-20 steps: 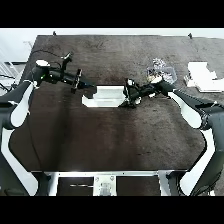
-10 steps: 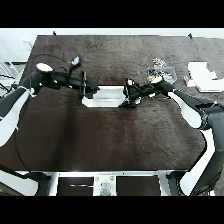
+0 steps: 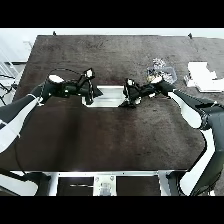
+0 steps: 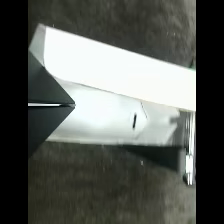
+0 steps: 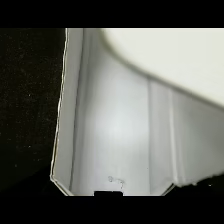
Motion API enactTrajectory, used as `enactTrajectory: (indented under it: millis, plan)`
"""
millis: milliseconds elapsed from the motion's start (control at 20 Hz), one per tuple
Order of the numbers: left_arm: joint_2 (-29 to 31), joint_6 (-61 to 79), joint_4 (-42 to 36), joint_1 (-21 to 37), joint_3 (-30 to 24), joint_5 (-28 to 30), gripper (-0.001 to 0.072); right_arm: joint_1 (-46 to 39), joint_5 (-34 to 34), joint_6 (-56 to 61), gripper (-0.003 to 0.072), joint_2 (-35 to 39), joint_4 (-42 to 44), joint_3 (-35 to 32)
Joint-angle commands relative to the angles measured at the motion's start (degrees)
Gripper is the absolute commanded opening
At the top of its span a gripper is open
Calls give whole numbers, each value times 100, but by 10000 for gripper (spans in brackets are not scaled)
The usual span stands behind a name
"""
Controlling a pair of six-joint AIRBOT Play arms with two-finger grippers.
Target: Fold the box and place the chain.
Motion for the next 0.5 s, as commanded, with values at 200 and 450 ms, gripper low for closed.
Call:
enactTrajectory:
  millis: [200, 450]
  plan:
    - [-741, -101, -76, -33, 1071, 557, 15, -7, 0, 0, 525, -2, 2, 2]
    - [-1191, -269, -55, -35, 1373, 490, 16, -7, 0, 0, 524, -2, 2, 2]
